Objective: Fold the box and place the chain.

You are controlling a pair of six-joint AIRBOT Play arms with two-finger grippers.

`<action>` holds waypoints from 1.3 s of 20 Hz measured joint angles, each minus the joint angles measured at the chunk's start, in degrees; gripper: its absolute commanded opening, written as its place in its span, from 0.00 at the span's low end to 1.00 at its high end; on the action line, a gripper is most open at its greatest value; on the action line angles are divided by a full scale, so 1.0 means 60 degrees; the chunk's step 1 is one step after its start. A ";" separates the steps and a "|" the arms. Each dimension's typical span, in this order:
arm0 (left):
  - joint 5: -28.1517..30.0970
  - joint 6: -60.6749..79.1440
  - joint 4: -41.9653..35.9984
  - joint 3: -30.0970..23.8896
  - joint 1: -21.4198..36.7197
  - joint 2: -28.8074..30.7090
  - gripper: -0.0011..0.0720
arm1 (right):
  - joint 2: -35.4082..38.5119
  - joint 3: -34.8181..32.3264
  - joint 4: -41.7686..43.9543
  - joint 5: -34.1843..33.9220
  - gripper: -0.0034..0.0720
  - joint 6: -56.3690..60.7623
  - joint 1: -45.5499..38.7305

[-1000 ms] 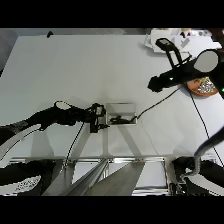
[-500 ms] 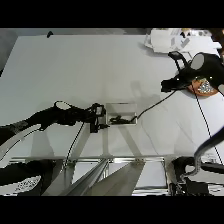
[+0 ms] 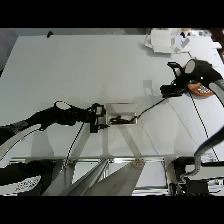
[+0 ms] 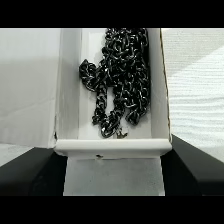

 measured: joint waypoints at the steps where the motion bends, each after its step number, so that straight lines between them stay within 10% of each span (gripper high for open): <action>1: 0.0000 -0.0004 0.0000 0.0000 0.0000 0.0000 0.09 | -0.0026 -0.0044 0.0004 -0.0011 0.43 0.0047 -0.0004; 9: 0.0000 0.0000 0.0000 0.0000 0.0000 0.0000 0.09 | -0.0073 -0.0488 0.0033 -0.0528 0.33 0.0226 -0.0007; 12: -0.0004 -0.0004 0.0000 0.0000 0.0000 0.0000 0.09 | -0.0080 -0.0532 -0.0069 -0.0681 0.07 0.0244 -0.0011; 26: -0.0004 -0.0004 0.0000 0.0000 0.0000 0.0000 0.09 | 0.3399 -0.0554 0.1872 0.0419 0.07 -0.0645 0.0011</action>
